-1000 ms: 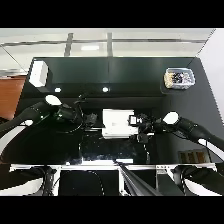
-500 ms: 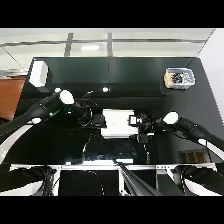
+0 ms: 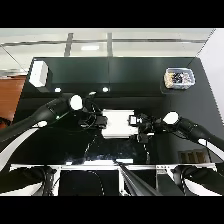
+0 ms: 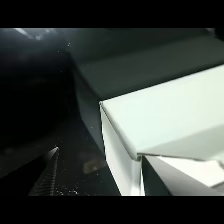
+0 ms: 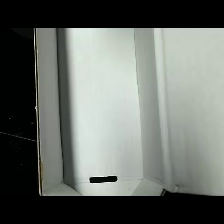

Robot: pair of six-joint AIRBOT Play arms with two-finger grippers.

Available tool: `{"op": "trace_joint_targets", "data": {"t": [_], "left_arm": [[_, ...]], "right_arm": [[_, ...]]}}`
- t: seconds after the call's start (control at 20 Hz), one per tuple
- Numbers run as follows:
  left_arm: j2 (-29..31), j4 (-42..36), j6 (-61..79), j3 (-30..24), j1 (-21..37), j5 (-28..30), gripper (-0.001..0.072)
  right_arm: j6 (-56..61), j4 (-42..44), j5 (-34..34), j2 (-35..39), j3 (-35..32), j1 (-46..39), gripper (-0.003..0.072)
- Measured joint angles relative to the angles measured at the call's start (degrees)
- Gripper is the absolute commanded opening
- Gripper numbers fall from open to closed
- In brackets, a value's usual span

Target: Fold the box and place the chain.

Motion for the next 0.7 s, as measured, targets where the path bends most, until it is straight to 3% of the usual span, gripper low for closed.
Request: {"op": "trace_joint_targets", "data": {"t": [0.3,0.5,0.6,0.7], "left_arm": [[-2.7,12.3,-13.5,6.2,-7.1,-3.6,0.0557],[-5.4,16.4,-20.1,9.6,-10.5,-5.8,0.0556],[-6.0,17.9,-23.1,10.3,-11.5,-6.5,0.0483],[-6.3,19.1,-25.2,10.6,-12.0,-7.4,0.0483]], "right_arm": [[0.0,0.0,0.0,0.0,0.0,0.0,0.0187],[0.0,0.0,0.0,0.0,0.0,0.0,0.0186],[0.0,0.0,0.0,0.0,0.0,0.0,0.0187],[0.0,0.0,0.0,0.0,0.0,0.0,0.0186]]}}
